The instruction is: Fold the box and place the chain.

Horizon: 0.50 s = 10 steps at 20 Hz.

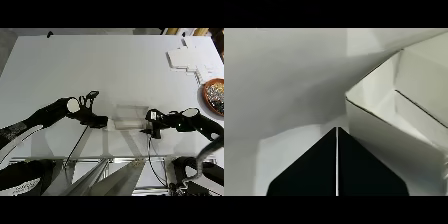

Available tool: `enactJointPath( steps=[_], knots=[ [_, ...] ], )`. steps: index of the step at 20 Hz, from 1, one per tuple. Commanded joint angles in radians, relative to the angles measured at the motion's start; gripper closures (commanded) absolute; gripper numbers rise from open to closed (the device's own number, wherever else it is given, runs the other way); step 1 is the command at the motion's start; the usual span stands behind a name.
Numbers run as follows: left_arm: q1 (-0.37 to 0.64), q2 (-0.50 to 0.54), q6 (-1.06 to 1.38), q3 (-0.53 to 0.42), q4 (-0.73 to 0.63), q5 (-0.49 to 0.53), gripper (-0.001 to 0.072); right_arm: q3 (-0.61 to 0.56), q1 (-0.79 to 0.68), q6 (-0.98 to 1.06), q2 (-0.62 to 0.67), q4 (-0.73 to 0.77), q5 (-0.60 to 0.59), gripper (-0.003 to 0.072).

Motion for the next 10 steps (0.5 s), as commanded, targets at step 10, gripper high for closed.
enactJointPath(
  steps=[10],
  knots=[
    [-0.037, 0.105, 0.082, 0.020, -0.136, 0.032, 0.0567, 0.000, 0.000, 0.000, 0.000, 0.000, 0.000, 0.0276]
  ],
)
